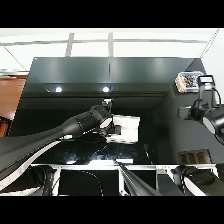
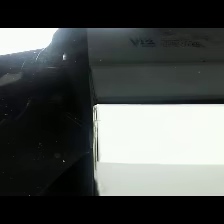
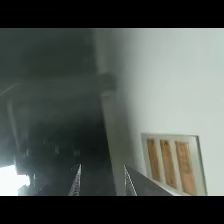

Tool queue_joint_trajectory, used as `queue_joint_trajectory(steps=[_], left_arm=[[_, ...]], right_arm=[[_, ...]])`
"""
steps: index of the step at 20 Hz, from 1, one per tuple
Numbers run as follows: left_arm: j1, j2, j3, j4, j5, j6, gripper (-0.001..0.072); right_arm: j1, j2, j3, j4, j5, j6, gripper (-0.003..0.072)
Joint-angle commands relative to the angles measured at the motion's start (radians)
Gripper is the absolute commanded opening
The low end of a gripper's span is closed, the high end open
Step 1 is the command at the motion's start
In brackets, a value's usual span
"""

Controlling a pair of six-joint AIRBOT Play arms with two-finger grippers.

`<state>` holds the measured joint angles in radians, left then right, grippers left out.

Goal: Fold the box and place the chain.

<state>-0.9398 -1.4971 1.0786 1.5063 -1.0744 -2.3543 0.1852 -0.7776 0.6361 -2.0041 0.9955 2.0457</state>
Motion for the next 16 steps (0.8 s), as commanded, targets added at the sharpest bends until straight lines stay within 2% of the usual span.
queue_joint_trajectory(steps=[1,3,6,7,8,9,11,12,16], left_arm=[[0.000,0.000,0.000,0.000,-0.002,0.001,0.0026],[0.000,0.000,0.000,0.000,-0.003,0.001,0.0026],[0.000,0.000,0.000,0.000,-0.004,0.001,0.0026],[0.000,0.000,0.000,0.000,-0.003,0.001,0.0026],[0.000,0.000,0.000,0.000,-0.003,0.001,0.0026],[0.000,0.000,0.000,0.000,-0.003,0.001,0.0026],[0.000,0.000,0.000,0.000,-0.004,0.001,0.0026],[0.000,0.000,0.000,0.000,-0.005,0.001,0.0026],[0.000,0.000,0.000,0.000,-0.007,0.001,0.0026]], right_arm=[[-0.256,-0.123,-0.006,0.038,-0.311,-0.004,0.0324],[-0.330,-0.260,0.099,0.100,-0.347,-0.006,0.0324],[-0.375,-0.449,0.348,0.129,-0.294,-0.008,0.0325],[-0.391,-0.502,0.433,0.185,-0.273,-0.006,0.0366],[-0.417,-0.565,0.526,0.302,-0.234,-0.014,0.0578],[-0.446,-0.632,0.617,0.444,-0.178,-0.061,0.0608],[-0.483,-0.727,0.731,0.645,-0.139,-0.145,0.0609],[-0.489,-0.762,0.769,0.694,-0.140,-0.147,0.0609],[-0.490,-0.912,0.901,0.765,-0.019,-0.102,0.0615]])
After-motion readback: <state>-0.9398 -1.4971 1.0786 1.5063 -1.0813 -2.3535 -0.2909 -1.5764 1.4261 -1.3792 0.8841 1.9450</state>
